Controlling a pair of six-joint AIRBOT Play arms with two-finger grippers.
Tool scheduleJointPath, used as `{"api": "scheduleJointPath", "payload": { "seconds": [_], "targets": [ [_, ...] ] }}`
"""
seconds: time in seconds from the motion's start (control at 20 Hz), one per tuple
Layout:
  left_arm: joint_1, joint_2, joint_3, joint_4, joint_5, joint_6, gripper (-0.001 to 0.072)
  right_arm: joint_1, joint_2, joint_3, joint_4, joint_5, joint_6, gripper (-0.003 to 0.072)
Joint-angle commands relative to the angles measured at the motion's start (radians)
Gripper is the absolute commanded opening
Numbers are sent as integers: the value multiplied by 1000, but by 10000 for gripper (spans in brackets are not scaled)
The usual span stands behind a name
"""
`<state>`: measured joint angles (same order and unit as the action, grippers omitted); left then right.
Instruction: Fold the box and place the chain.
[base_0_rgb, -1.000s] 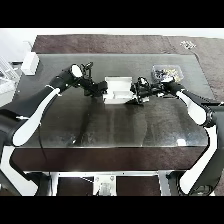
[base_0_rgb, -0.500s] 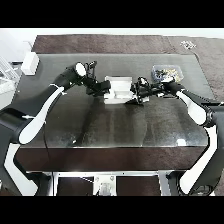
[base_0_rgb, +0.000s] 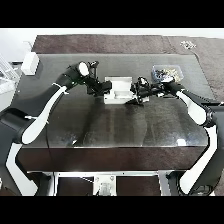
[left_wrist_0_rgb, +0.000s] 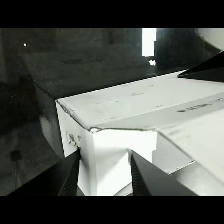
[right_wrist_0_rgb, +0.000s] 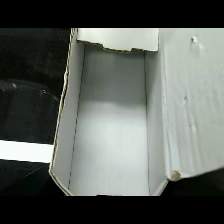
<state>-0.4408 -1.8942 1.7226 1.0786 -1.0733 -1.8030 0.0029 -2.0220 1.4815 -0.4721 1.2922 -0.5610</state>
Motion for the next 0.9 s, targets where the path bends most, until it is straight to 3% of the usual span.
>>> {"api": "scheduleJointPath", "payload": {
  "seconds": [0.0,0.35,0.55,0.85],
  "targets": [
    [-14,-21,52,68,-53,-62,365,0,0,0,0,0,0,582],
    [-41,-74,138,136,-134,-138,365,0,0,0,0,0,0,582],
    [-55,-76,139,186,-143,-181,364,0,0,0,0,-1,0,582],
    [-60,-84,194,182,-184,-189,365,0,0,0,0,0,0,582]
  ]
}}
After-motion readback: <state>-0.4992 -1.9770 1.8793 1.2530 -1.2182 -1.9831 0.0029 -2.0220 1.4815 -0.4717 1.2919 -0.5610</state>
